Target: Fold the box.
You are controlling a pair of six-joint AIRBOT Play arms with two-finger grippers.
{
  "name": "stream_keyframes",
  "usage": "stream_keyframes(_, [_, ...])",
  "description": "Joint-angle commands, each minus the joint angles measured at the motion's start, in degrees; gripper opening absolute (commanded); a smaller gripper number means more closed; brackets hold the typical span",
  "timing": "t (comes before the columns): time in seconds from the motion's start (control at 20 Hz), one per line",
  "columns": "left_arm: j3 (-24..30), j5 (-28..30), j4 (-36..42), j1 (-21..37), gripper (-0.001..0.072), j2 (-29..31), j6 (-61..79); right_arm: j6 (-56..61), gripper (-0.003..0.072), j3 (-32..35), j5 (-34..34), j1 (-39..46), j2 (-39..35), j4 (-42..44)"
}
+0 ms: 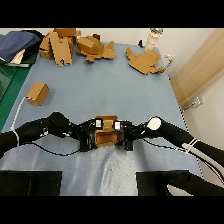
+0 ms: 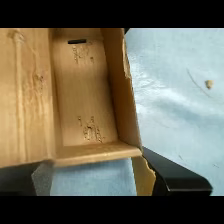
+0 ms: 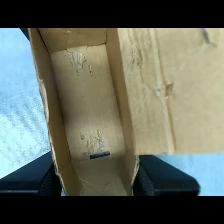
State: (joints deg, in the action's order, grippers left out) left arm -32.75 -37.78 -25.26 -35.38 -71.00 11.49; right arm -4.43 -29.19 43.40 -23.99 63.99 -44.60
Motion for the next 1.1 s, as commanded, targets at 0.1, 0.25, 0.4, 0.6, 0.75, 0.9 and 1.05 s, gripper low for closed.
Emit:
stream_keyframes(0.1, [0.1, 4.5, 0.7, -2.5, 0.0677, -0.2, 0.5, -0.1, 0.0523, 0.0, 0.5, -0.1, 0.0, -0.2])
stream_keyframes(0.25, [0.8, 5.2, 0.6, -2.4, 0.0677, -0.9, 0.5, -0.1, 0.0523, 0.0, 0.5, -0.1, 0.0, -0.2])
stream_keyframes(0.4, [0.8, 4.6, -0.2, -2.4, 0.0677, -1.0, 0.5, -0.1, 0.0523, 0.0, 0.5, -0.1, 0.0, -0.2])
stream_keyframes(0.6, [0.8, 5.4, -0.2, -2.5, 0.0649, -1.0, 0.4, -0.1, 0.0523, 0.0, 0.5, -0.1, 0.0, -0.2])
stream_keyframes(0.75, [0.8, 5.8, -0.2, -2.4, 0.0649, -1.0, 0.5, -0.1, 0.0523, 0.0, 0.5, -0.1, 0.0, -0.2])
stream_keyframes(0.9, [0.8, 5.7, -0.2, -2.4, 0.0649, -1.0, 0.5, -0.1, 0.0523, 0.0, 0.5, -0.1, 0.0, -0.2])
stream_keyframes(1.05, [0.8, 6.1, 0.0, -2.5, 0.0649, -1.0, 0.4, -0.1, 0.0523, 0.0, 0.5, -0.1, 0.0, -0.2])
